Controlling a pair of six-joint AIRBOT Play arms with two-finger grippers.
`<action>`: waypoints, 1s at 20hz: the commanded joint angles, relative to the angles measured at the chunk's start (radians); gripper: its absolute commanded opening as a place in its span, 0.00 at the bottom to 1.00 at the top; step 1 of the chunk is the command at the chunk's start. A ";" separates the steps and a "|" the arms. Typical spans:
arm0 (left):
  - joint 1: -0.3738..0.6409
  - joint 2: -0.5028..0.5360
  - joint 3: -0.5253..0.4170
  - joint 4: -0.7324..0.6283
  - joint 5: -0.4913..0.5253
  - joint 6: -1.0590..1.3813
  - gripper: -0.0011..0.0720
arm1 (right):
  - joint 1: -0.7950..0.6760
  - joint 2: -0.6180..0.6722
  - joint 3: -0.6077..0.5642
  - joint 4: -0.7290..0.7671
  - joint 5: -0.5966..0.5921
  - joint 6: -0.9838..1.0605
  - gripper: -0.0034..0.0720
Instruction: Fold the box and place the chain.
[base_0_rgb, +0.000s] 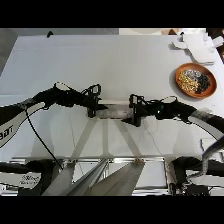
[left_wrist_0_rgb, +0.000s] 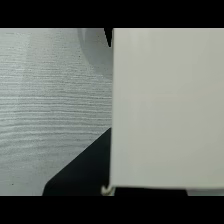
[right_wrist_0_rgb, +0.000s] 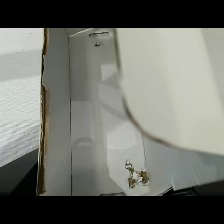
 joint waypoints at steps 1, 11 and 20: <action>0.000 0.000 0.000 0.000 -0.002 0.000 0.03 | 0.001 -0.001 0.000 0.000 0.003 0.000 0.97; 0.000 0.000 0.000 0.000 -0.003 0.000 0.03 | 0.001 -0.001 0.000 -0.004 0.008 0.000 0.71; 0.000 0.000 0.000 0.000 -0.003 0.000 0.03 | 0.001 -0.001 0.000 -0.004 0.008 0.000 0.71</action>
